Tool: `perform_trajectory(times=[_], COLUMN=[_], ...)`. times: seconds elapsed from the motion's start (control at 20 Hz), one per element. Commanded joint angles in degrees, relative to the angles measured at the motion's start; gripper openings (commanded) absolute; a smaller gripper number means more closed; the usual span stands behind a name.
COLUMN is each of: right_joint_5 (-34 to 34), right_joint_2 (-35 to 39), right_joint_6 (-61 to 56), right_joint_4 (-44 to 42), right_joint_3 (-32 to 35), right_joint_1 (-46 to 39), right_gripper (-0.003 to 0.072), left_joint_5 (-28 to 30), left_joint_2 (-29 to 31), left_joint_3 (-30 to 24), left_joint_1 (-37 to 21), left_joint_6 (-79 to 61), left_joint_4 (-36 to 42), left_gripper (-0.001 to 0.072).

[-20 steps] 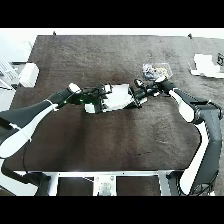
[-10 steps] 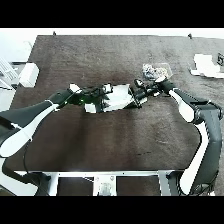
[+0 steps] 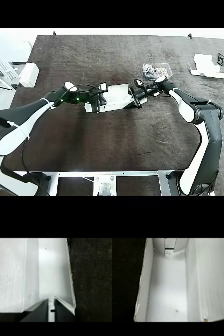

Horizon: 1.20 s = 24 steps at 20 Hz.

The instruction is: Fold the box and place the chain.

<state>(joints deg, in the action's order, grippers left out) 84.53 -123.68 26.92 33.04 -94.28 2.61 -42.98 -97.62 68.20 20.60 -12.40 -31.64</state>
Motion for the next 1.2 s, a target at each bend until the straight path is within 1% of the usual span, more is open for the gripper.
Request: perform_trajectory(times=[0.0, 0.15, 0.3, 0.55, 0.6, 0.75, 0.9, 1.05, 1.15], right_joint_5=[0.0, 0.0, 0.0, 0.0, 0.0, 0.0, 0.0, 0.0, 0.0], right_joint_2=[0.0, 0.0, 0.0, 0.0, 0.0, 0.0, 0.0, 0.0, 0.0], right_joint_6=[0.1, 0.1, 0.1, 0.1, 0.1, 0.1, 0.1, 0.2, 0.1], right_joint_4=[0.0, 0.0, 0.0, 0.0, 0.0, 0.0, 0.0, 0.0, 0.0], right_joint_3=[0.0, 0.0, 0.0, 0.0, 0.0, 0.0, 0.0, 0.0, 0.0], right_joint_1=[0.1, 0.1, 0.1, 0.1, 0.1, 0.1, 0.1, 0.1, 0.1], right_gripper=[0.0289, 0.0289, 0.0289, 0.0289, 0.0288, 0.0289, 0.0289, 0.0289, 0.0289], left_joint_5=[-4.1, -6.6, -10.1, -19.8, -20.1, -17.6, -11.6, -9.2, -6.5], left_joint_2=[0.2, 2.1, 6.0, 11.7, 13.0, 17.7, 21.3, 21.8, 21.8], left_joint_3=[0.0, 0.0, 0.0, -0.5, -1.6, -7.4, -13.2, -15.9, -16.9], left_joint_1=[-1.4, -2.8, -5.3, -10.6, -11.4, -13.2, -14.1, -14.1, -14.1], left_joint_6=[-0.1, -0.1, 1.4, 9.3, 11.5, 18.9, 28.9, 38.8, 44.2], left_joint_4=[-1.1, -2.2, -2.2, -2.3, -2.3, -2.3, -2.1, -1.7, -1.4], left_gripper=[0.0022, 0.0021, 0.0020, 0.0016, 0.0016, 0.0016, 0.0016, 0.0017, 0.0017])
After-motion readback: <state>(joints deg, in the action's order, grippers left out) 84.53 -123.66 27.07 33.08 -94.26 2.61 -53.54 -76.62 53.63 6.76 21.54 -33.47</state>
